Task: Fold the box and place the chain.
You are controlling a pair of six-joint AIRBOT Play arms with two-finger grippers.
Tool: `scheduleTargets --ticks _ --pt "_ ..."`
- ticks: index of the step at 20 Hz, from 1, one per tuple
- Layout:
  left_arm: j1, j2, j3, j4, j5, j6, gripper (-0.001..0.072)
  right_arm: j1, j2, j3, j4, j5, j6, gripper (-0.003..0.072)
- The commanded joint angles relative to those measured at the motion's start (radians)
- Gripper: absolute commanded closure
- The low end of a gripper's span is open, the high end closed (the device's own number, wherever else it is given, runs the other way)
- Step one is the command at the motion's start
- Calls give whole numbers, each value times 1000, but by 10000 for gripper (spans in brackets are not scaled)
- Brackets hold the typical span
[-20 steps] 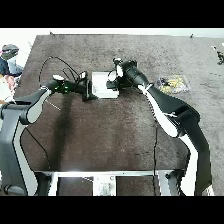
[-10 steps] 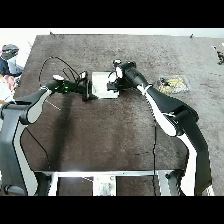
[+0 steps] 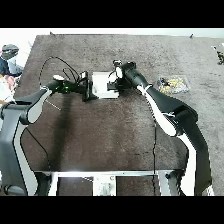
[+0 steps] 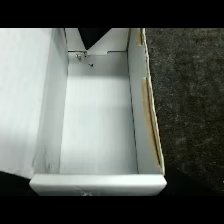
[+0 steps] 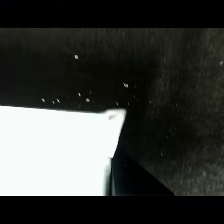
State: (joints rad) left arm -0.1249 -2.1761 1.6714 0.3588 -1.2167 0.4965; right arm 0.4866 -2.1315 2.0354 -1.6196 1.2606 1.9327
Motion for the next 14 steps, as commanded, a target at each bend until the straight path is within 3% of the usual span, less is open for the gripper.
scheduleTargets --ticks 1,2,8,9,10,14 --pt "1 0 1 0 5 2 434 -20 -1 1 35 61 -21 644" --pt "1 0 1 0 5 2 434 -23 -1 3 34 60 -21 549" --pt "1 0 1 0 5 2 434 -23 0 6 38 33 -24 541" --pt "1 0 1 0 5 2 434 -23 1 6 38 33 -24 493" --pt "1 0 1 0 5 2 434 -23 4 6 39 34 -25 360" --pt "1 0 1 0 5 2 434 -23 35 6 39 9 -25 358"
